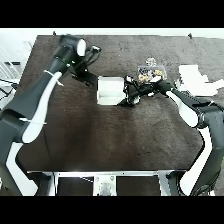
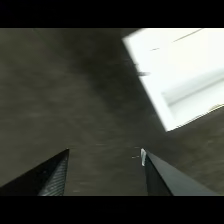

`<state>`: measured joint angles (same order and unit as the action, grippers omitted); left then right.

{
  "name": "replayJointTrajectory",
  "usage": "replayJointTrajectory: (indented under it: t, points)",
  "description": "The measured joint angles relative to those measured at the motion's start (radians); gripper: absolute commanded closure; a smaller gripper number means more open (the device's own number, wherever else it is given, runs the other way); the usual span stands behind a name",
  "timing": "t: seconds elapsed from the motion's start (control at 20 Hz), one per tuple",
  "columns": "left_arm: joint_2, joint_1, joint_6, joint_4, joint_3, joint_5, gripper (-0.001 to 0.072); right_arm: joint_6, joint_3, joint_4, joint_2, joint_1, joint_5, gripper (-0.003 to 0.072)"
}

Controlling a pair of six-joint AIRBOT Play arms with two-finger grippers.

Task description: Fold the box and place the chain.

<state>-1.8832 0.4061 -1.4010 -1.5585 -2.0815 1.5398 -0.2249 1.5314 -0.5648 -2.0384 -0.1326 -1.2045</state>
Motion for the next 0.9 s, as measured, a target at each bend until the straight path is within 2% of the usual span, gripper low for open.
replayJointTrajectory:
  t: [0.1,0.25,0.4,0.45,0.5,0.7,0.9]
  points:
    - [0.021,-0.063,0.140,0.134,0.037,-0.045,0.0173,0.000,0.000,0.000,0.000,0.000,0.000,0.0155]
    - [0.040,-0.175,0.436,0.414,0.101,-0.084,0.0174,0.000,0.000,0.000,0.000,0.000,0.000,0.0155]
    - [0.048,-0.253,0.724,0.579,0.158,-0.109,0.0168,0.000,0.000,0.000,0.000,0.000,0.000,0.0155]
    - [0.045,-0.267,0.803,0.606,0.179,-0.125,0.0040,0.000,0.000,0.000,0.000,0.000,0.000,0.0155]
    - [0.042,-0.278,0.890,0.634,0.204,-0.147,-0.0011,0.000,0.000,0.000,0.000,0.000,0.000,0.0155]
    - [0.010,-0.298,1.201,0.723,0.318,-0.225,-0.0001,0.000,0.000,0.000,0.000,0.000,0.000,0.0155]
    - [-0.021,-0.304,1.341,0.781,0.391,-0.312,0.0001,0.000,0.000,0.000,0.000,0.000,0.000,0.0155]
